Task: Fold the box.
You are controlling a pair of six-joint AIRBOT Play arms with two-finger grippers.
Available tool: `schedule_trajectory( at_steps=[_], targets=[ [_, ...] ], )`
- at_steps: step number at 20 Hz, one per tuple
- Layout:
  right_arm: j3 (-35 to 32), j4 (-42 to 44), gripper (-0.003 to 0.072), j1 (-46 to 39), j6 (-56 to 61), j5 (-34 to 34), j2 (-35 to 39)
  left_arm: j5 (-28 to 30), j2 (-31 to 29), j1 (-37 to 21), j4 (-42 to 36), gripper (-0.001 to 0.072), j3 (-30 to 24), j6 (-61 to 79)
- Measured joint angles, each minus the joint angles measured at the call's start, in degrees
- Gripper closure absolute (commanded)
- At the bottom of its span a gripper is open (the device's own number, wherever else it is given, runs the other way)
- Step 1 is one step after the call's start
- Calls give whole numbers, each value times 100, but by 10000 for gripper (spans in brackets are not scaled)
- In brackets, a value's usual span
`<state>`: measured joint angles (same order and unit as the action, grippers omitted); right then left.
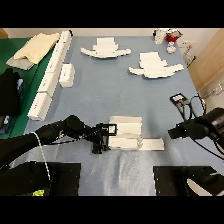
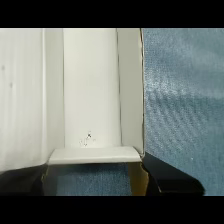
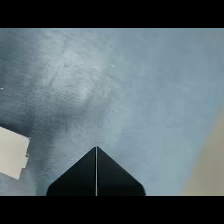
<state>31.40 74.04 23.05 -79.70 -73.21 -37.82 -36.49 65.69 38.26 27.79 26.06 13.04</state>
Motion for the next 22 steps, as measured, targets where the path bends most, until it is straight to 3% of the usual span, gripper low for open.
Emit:
schedule_trajectory(
  at_steps=[5,9,16,22],
  targets=[
    [33,2380,684,-2229,-866,-37,-966,0,0,0,2,269,0,0],
    [37,3692,684,-3182,-1733,-42,-1626,0,0,0,0,269,0,0],
    [-326,4417,684,-3512,-2177,28,-2028,0,0,0,0,269,0,0],
    [-586,5027,684,-3292,-2229,-57,-2013,0,0,0,2,269,0,2]
  ],
)
